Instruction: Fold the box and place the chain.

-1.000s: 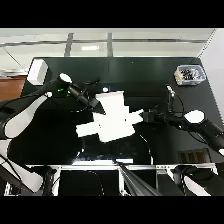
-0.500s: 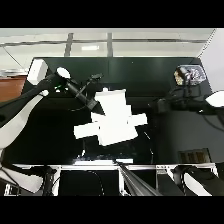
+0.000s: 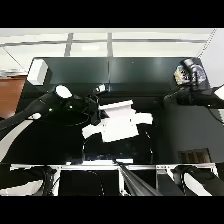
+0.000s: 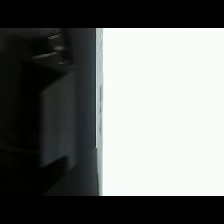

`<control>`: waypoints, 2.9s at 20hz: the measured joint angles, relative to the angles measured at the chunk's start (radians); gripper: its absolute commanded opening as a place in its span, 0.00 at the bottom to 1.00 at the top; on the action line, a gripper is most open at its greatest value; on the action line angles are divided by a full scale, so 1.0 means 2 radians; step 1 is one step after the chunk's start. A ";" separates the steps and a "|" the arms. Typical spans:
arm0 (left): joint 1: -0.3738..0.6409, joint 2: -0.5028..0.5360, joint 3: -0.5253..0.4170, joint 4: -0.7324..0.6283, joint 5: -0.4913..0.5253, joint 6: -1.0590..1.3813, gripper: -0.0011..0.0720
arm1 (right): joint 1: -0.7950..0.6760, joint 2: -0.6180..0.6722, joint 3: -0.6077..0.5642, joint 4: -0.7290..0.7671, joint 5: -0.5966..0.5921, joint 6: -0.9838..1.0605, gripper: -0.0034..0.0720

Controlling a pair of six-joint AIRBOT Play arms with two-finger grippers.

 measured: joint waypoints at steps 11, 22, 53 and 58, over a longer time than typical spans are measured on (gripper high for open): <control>-0.007 -0.020 -0.010 0.036 0.029 0.051 0.05 | 0.149 -0.002 -0.127 -0.011 -0.074 -0.260 0.94; -0.007 -0.021 -0.010 0.040 0.031 0.054 0.05 | 0.251 -0.056 -0.136 0.001 -0.093 -0.355 0.94; -0.007 -0.021 -0.010 0.042 0.027 0.054 0.05 | 0.183 -0.164 -0.072 0.153 -0.090 -0.517 0.94; -0.007 -0.021 -0.010 0.041 0.027 0.052 0.05 | 0.185 -0.181 -0.071 0.147 -0.099 -0.523 0.94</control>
